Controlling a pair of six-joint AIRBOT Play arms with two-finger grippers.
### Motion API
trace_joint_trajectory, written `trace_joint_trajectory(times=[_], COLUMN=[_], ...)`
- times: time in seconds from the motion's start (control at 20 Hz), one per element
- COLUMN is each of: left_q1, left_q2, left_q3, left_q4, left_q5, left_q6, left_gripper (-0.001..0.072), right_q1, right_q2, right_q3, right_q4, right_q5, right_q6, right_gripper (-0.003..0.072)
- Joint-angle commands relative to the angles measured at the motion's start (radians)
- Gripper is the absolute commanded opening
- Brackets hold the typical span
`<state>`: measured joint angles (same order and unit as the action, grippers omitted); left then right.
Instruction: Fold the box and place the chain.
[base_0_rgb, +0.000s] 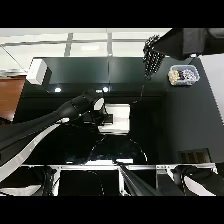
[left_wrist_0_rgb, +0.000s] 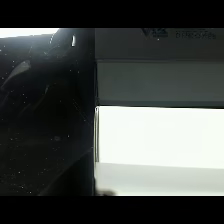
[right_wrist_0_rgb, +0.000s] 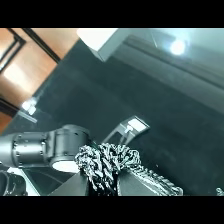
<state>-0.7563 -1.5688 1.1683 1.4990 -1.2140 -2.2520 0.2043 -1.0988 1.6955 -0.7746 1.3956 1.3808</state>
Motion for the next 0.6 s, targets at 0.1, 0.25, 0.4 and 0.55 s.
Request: trace_joint_trajectory(times=[0.1,0.25,0.4,0.55], left_q1=[0.000,0.000,0.000,0.000], left_q2=[0.000,0.000,0.000,0.000], left_q3=[0.000,0.000,0.000,0.000], left_q4=[0.000,0.000,0.000,0.000], left_q5=[0.001,0.001,0.001,0.001], left_q6=[0.000,0.000,0.000,0.000], left_gripper=[0.0026,0.0027,0.0026,0.0026], right_q1=[0.002,0.002,0.002,0.002], right_q2=[-0.002,-0.002,-0.002,-0.002], right_q3=[-0.041,-0.041,-0.067,-0.124], right_q4=[-0.013,-0.005,0.038,0.039], right_q5=[0.037,0.081,0.093,0.092], right_q6=[0.002,0.002,-0.004,-0.006], right_gripper=[0.0012,0.0012,0.0012,0.0012])
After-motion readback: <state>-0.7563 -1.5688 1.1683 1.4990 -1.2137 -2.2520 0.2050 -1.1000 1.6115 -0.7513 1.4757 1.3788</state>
